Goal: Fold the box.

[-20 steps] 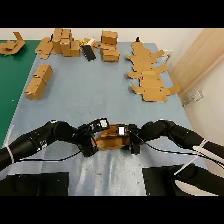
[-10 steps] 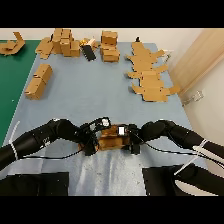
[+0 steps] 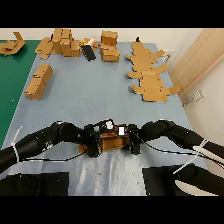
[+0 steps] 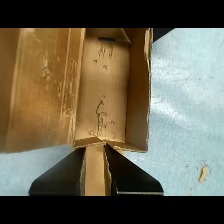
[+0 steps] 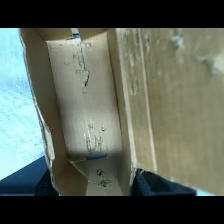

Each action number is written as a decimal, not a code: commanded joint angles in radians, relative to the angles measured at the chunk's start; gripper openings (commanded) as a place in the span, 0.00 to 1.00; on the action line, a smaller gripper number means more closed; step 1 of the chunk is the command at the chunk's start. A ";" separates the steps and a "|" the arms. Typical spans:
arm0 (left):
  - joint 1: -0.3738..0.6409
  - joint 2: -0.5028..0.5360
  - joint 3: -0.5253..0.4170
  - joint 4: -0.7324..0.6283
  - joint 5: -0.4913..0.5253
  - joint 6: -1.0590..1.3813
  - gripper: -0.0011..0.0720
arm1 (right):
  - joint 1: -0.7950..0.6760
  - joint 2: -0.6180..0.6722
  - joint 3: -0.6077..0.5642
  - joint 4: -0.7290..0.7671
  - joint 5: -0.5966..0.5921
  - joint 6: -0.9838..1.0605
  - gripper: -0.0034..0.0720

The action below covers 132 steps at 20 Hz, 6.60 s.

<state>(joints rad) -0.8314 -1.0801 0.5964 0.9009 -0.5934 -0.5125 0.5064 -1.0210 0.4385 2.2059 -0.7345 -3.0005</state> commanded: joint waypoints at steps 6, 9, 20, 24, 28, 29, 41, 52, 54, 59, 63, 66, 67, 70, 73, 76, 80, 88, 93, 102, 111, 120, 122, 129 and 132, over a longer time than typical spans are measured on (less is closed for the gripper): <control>-0.004 0.000 0.001 -0.034 0.075 0.000 0.24 | 0.000 0.000 0.001 0.000 0.000 -0.001 0.70; -0.004 0.000 0.001 -0.034 0.075 0.000 0.27 | 0.000 0.000 0.001 0.000 0.000 -0.001 0.70; -0.004 0.000 0.001 -0.071 0.068 0.000 0.86 | 0.000 0.000 0.001 0.000 0.000 -0.001 0.70; -0.004 0.000 0.001 -0.071 0.067 0.000 0.86 | 0.000 0.000 0.001 0.000 0.000 -0.001 0.70; -0.002 0.008 0.001 0.009 0.023 -0.005 0.01 | 0.000 0.000 0.001 0.000 0.000 -0.001 0.70; -0.003 0.019 0.001 0.051 -0.011 -0.004 0.03 | 0.000 0.000 0.001 0.000 0.000 -0.001 0.70; 0.177 0.356 -0.049 0.723 -0.312 -1.535 0.03 | 0.000 0.000 0.001 0.000 0.000 -0.001 0.70; 0.521 0.145 -0.219 -0.293 -0.286 -0.690 0.03 | 0.000 0.000 0.001 0.000 0.000 -0.001 0.70; 0.520 0.076 -0.219 -0.335 -0.276 -0.630 0.03 | 0.000 0.000 0.001 0.000 0.000 -0.001 0.70; 0.520 -0.013 -0.219 -0.510 -0.272 -0.441 0.03 | 0.000 0.000 0.001 0.000 0.000 -0.001 0.70; 0.520 -0.047 -0.219 -0.540 -0.274 -0.400 0.03 | 0.000 0.000 0.001 0.000 0.000 -0.001 0.70; 0.520 -0.050 -0.219 -0.574 -0.291 -0.391 0.03 | 0.000 0.000 0.001 0.000 0.000 -0.001 0.70; 0.519 -0.050 -0.216 -0.585 -0.301 -0.393 0.03 | 0.000 0.000 0.001 0.000 0.000 -0.001 0.70; 0.463 -0.035 -0.201 -0.577 -0.263 -0.463 0.02 | 0.000 0.000 0.001 0.000 0.000 -0.001 0.70; 0.327 0.006 -0.160 -0.506 -0.144 -0.622 0.02 | 0.000 0.000 0.001 0.000 0.000 -0.001 0.70; 0.240 0.013 -0.108 -0.402 -0.079 -0.787 0.02 | 0.000 0.000 0.001 0.000 0.000 -0.001 0.70; 0.225 0.014 -0.099 -0.337 -0.042 -0.942 0.02 | 0.000 0.000 0.001 0.000 0.000 -0.001 0.70; -0.002 0.016 0.078 0.269 -0.033 -1.554 0.03 | 0.000 0.000 0.001 0.000 0.000 -0.001 0.70; 0.004 0.016 0.097 0.290 -0.128 -1.552 0.03 | 0.000 0.000 0.001 0.000 0.000 -0.001 0.70; 0.031 0.016 0.097 0.256 -0.179 -1.463 0.49 | 0.000 0.000 0.001 0.000 0.000 -0.001 0.70; 0.040 0.029 0.140 0.255 -0.280 -1.413 0.49 | 0.000 0.000 0.001 0.000 0.000 -0.001 0.70; 0.039 0.045 0.152 0.168 -0.239 -1.353 0.52 | 0.000 0.000 0.001 0.000 0.000 -0.001 0.70; 0.039 0.044 0.152 0.121 -0.217 -1.300 0.52 | 0.000 0.000 0.001 0.000 0.000 -0.001 0.70; 0.041 0.026 0.152 0.116 -0.215 -1.301 0.77 | 0.000 0.000 0.001 0.000 0.000 -0.001 0.70; 0.040 0.026 0.151 0.117 -0.203 -1.301 0.77 | 0.000 0.000 0.001 0.000 0.000 -0.001 0.70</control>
<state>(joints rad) -0.7910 -1.0523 0.7479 1.0210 -0.8062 -1.8175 0.5060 -1.0210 0.4385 2.2051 -0.7345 -3.0013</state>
